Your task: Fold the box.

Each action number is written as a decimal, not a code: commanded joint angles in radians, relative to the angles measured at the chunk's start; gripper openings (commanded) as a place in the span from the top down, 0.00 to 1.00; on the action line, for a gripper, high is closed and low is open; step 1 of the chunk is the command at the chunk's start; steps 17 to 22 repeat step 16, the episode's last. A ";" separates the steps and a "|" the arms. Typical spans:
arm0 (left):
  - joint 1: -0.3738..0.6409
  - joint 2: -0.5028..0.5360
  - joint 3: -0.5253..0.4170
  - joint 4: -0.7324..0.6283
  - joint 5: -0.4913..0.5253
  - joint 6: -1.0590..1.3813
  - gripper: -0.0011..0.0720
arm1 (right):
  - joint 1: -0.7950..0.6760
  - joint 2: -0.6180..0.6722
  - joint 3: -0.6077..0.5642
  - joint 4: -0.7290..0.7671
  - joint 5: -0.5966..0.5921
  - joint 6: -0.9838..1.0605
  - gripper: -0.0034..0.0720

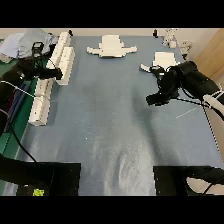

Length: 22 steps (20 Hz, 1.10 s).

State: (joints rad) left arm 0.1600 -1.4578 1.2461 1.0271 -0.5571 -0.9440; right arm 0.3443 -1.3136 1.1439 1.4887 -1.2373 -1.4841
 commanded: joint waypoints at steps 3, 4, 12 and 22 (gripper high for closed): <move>-0.062 0.219 0.001 -0.016 -0.333 0.000 0.56 | 0.000 0.000 0.001 0.000 0.000 0.000 0.95; -0.091 0.245 0.001 -0.023 -0.396 0.000 0.92 | 0.000 0.000 0.001 0.000 0.000 0.000 0.95; -0.395 0.274 -0.028 -0.077 -0.547 -0.150 0.97 | 0.000 0.000 0.001 0.000 0.001 0.000 0.95; -0.491 0.263 -0.036 -0.078 -0.546 -0.150 0.97 | 0.000 0.000 0.001 0.000 0.000 0.000 0.95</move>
